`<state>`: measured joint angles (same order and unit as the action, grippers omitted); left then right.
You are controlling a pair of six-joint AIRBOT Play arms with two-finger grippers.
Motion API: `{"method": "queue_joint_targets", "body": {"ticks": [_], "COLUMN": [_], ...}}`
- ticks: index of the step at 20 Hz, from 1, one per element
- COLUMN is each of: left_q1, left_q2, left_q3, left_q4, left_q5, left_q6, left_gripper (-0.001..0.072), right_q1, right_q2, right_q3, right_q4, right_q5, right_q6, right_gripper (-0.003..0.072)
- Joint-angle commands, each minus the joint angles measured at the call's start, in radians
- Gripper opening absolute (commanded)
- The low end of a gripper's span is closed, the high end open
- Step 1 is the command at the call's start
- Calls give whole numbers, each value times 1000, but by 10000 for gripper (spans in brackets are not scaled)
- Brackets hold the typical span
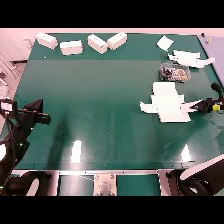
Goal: Fold the box and place the chain.
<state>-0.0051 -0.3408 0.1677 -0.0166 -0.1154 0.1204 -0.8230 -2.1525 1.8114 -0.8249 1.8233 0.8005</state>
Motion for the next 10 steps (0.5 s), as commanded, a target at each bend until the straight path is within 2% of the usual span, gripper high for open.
{"method": "queue_joint_targets", "body": {"ticks": [1,4,7,10], "left_q1": [1,1,1,1], "left_q2": [0,0,0,0], "left_q3": [0,0,0,0], "left_q4": [0,0,0,0], "left_q5": [0,0,0,0], "left_q6": [0,0,0,0], "left_gripper": [23,23,23,23], "right_q1": [28,105,218,326], "right_q2": [71,109,167,222], "right_q3": [-16,-64,-115,-133], "right_q4": [111,243,251,326], "right_q5": [19,18,18,18], "right_q6": [-2,-2,-27,-27], "right_gripper": [6,5,5,5]}}
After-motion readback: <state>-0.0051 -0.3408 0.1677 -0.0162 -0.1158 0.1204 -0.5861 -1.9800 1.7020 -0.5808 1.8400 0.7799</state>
